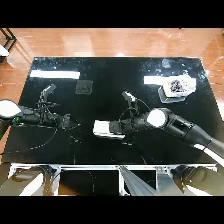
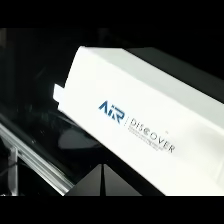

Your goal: Fold the box and place the chain.

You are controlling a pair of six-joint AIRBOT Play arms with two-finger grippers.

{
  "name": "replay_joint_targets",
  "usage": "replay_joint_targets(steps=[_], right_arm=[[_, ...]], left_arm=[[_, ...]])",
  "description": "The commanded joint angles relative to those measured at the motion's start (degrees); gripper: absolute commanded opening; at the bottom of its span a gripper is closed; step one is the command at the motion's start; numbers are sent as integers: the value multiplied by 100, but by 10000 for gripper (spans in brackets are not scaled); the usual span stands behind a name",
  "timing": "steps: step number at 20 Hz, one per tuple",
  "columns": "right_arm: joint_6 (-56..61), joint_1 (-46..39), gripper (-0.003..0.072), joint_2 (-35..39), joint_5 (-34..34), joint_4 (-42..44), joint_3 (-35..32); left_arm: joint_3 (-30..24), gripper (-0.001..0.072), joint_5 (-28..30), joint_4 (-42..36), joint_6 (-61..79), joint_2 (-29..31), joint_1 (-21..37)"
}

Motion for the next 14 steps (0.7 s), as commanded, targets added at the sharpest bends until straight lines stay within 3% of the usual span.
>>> replay_joint_targets(steps=[1,14], right_arm=[[46,-9,20,-223,-267,372,-114],[205,-26,20,-501,-323,122,-247]], left_arm=[[-2,638,15,0,2,-2,-2],[-2,638,15,0,2,-2,-2]])
